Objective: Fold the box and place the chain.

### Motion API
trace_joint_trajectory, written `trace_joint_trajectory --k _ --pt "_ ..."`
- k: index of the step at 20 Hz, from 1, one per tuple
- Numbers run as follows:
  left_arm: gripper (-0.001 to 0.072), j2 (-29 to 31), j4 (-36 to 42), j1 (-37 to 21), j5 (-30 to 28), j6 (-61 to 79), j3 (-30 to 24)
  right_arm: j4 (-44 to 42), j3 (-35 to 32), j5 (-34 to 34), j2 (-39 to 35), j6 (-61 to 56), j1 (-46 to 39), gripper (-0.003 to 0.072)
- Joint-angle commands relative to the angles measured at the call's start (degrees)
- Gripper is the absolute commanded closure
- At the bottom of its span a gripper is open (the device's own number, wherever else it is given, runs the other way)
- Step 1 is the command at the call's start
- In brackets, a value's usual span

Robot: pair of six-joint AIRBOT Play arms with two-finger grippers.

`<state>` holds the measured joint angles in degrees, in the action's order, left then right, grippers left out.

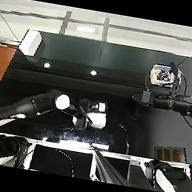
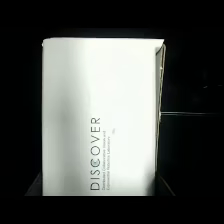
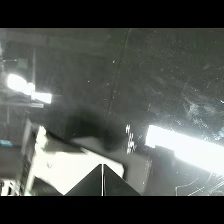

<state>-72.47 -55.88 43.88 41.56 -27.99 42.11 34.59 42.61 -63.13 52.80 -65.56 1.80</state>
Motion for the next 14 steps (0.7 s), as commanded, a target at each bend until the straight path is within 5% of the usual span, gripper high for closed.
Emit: trace_joint_trajectory --k 1,5,10,14 --pt "0.0428 4.8 -7.7 -8.0 5.0 -11.2 0.4 0.0 0.1 -0.1 0.0 0.0 0.0 0.0676" --pt "0.0424 8.5 -23.8 -29.9 7.4 -31.4 2.2 0.0 0.0 0.0 0.0 0.0 0.0 0.0676" --pt "0.0419 3.3 -22.3 -59.0 7.4 -35.3 11.3 0.0 0.1 0.0 0.0 0.0 0.0 0.0676" --pt "0.0418 -5.8 -22.6 -69.2 7.8 -35.3 20.3 0.0 0.0 -0.1 0.0 0.0 0.0 0.0676"
